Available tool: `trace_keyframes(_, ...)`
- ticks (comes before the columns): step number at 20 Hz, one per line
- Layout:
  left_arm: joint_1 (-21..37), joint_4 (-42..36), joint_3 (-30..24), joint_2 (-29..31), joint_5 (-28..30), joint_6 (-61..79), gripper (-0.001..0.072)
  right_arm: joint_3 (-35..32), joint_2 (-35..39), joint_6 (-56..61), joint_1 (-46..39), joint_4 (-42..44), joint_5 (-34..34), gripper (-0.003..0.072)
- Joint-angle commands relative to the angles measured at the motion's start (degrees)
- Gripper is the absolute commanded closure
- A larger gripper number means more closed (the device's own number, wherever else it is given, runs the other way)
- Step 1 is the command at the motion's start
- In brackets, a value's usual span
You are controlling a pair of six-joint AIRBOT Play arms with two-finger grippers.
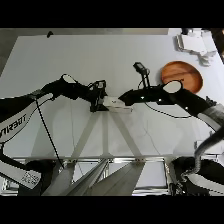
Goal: Fold the box and place the chain.
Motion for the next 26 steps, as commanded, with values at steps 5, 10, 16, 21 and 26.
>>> trace_keyframes(5, 0.02, 0.20, 0.07, 0.02, 0.00, 0.24, 0.0551, 0.83, 11.32, 8.76, -14.64, -16.11, -3.04, 0.0676)
trace_keyframes(10, 0.00, 0.17, 0.07, 0.00, -0.70, -0.09, 0.0551, 0.83, 11.28, 33.64, -23.34, -56.24, -0.61, 0.0676)
trace_keyframes(16, -0.48, 0.17, 0.07, 0.00, -2.86, -0.44, 0.0553, 0.83, 11.19, 37.73, -29.59, -61.96, 5.03, 0.0676)
trace_keyframes(21, 0.00, 0.48, 0.09, 1.77, -2.95, -8.37, 0.0699, 0.83, 11.19, 37.70, -29.59, -60.87, 5.16, 0.0676)
trace_keyframes(26, 1.44, 20.70, 0.09, 15.19, 0.37, -30.45, 0.0700, 0.83, 11.19, 37.70, -29.59, -60.83, 6.75, 0.0676)
